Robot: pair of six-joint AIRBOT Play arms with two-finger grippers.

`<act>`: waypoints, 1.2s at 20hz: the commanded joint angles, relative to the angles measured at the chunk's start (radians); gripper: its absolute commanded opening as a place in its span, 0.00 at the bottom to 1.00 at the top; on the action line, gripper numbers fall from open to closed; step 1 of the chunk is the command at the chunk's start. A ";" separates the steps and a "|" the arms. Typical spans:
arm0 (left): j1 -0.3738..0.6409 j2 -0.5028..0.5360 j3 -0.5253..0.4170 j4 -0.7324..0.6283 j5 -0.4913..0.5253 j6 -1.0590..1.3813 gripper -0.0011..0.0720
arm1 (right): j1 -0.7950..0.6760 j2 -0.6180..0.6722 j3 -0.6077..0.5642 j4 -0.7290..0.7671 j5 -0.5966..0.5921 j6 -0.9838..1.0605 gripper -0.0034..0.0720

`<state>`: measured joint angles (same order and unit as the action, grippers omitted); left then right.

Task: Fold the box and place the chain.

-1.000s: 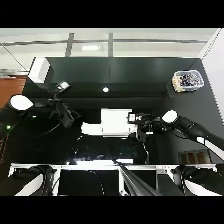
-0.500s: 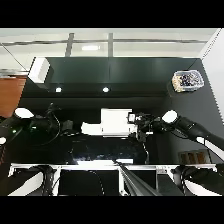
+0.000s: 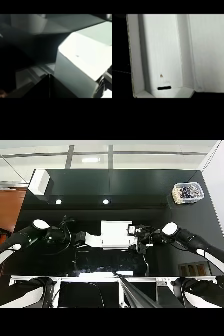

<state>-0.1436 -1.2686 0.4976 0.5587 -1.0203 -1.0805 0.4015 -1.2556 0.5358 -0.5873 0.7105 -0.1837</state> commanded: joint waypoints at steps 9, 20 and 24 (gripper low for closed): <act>-0.034 -0.007 0.153 -0.020 -0.126 0.116 0.90 | 0.001 -0.001 0.000 0.000 0.001 0.000 0.44; -0.237 -0.007 0.190 0.028 -0.021 -0.059 0.86 | 0.001 -0.001 0.000 0.000 0.000 0.000 0.44; -0.287 -0.007 0.265 0.185 0.000 -0.208 0.78 | 0.001 -0.001 0.000 0.000 0.000 0.000 0.44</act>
<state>-0.3946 -1.2758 0.7204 0.6395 -1.0435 -1.1805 0.4015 -1.2556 0.5358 -0.5873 0.7105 -0.1833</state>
